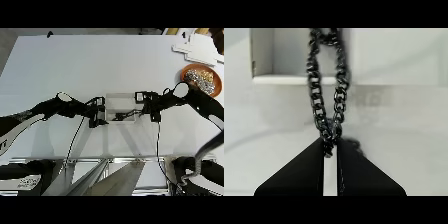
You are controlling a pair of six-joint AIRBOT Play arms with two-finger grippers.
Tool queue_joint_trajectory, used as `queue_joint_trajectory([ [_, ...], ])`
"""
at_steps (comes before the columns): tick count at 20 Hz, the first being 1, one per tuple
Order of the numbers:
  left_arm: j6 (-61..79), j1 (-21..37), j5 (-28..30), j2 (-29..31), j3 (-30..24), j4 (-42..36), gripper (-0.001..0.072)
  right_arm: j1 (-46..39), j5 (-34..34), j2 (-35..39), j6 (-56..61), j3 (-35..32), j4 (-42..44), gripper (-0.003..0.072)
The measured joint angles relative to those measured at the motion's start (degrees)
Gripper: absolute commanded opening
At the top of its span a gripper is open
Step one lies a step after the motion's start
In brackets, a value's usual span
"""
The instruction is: Fold the box and place the chain.
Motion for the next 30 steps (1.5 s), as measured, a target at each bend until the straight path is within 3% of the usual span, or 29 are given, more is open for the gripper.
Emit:
queue_joint_trajectory([
  [4,0.00,0.00,-0.04,0.00,0.00,0.00,0.0151,0.28,1.62,4.61,5.40,0.00,2.71,0.0015],
  [10,0.00,0.00,-0.07,0.00,0.00,0.00,0.0151,7.82,2.10,10.21,8.00,0.00,15.30,0.0015],
  [16,0.00,0.00,-0.20,0.00,0.00,0.02,0.0151,17.00,-10.97,9.46,15.56,0.00,20.13,0.0016],
  [19,0.00,0.00,-0.22,0.00,0.00,0.02,0.0151,18.45,-14.82,6.60,20.09,0.00,20.28,0.0022],
  [22,0.00,0.00,-0.24,0.00,0.00,0.02,0.0151,18.97,-16.74,3.19,25.62,-0.02,18.12,0.0189],
  [23,0.00,0.00,-0.24,0.00,0.00,0.02,0.0151,19.06,-17.11,2.23,27.47,-0.02,17.11,0.0206],
  [30,0.00,0.00,-0.24,0.00,0.00,0.02,0.0151,17.18,-15.76,3.48,33.92,-0.02,9.51,0.0178],
])
